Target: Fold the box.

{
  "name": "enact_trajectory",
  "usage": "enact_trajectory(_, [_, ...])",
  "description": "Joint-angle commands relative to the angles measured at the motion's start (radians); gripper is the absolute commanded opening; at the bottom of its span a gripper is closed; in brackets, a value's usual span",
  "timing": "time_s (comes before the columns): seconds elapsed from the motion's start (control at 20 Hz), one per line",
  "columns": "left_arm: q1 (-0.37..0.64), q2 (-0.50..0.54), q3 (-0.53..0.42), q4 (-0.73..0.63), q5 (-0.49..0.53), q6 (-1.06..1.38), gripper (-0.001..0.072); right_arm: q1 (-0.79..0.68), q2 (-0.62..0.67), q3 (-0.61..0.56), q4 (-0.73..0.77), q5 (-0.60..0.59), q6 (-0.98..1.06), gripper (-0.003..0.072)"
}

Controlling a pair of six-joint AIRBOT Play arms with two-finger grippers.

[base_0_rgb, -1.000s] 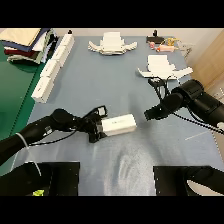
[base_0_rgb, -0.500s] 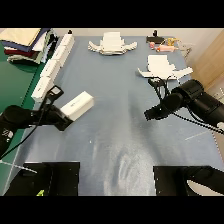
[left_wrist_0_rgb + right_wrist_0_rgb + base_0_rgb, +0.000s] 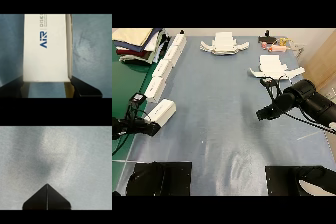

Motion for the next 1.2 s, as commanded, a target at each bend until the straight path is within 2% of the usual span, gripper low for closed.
enact_trajectory(0.0, [0.138,-0.011,-0.005,0.024,0.057,0.014,0.0525,0.001,0.000,0.000,0.000,0.001,0.000,0.0003])
enact_trajectory(0.15, [0.226,-0.023,-0.005,-0.003,0.111,0.044,0.0525,0.001,0.000,0.000,0.000,0.001,0.000,0.0003])
enact_trajectory(0.25, [0.250,-0.047,-0.005,-0.090,0.159,0.103,0.0525,0.001,0.000,0.000,0.000,0.000,0.000,0.0003])
enact_trajectory(0.35, [0.250,-0.090,-0.005,-0.148,0.171,0.160,0.0525,0.001,0.000,0.000,0.000,0.000,0.000,0.0003])
enact_trajectory(0.6, [0.249,-0.218,-0.005,-0.152,0.163,0.201,0.0525,0.001,0.000,0.000,0.000,0.000,0.000,0.0003])
enact_trajectory(0.8, [0.249,-0.249,-0.005,-0.152,0.216,0.209,0.0525,0.001,0.000,0.001,0.000,0.000,0.000,0.0003])
enact_trajectory(1.15, [0.249,-0.319,-0.008,-0.163,0.238,0.224,0.0525,0.001,0.000,0.000,0.000,0.000,0.000,0.0003])
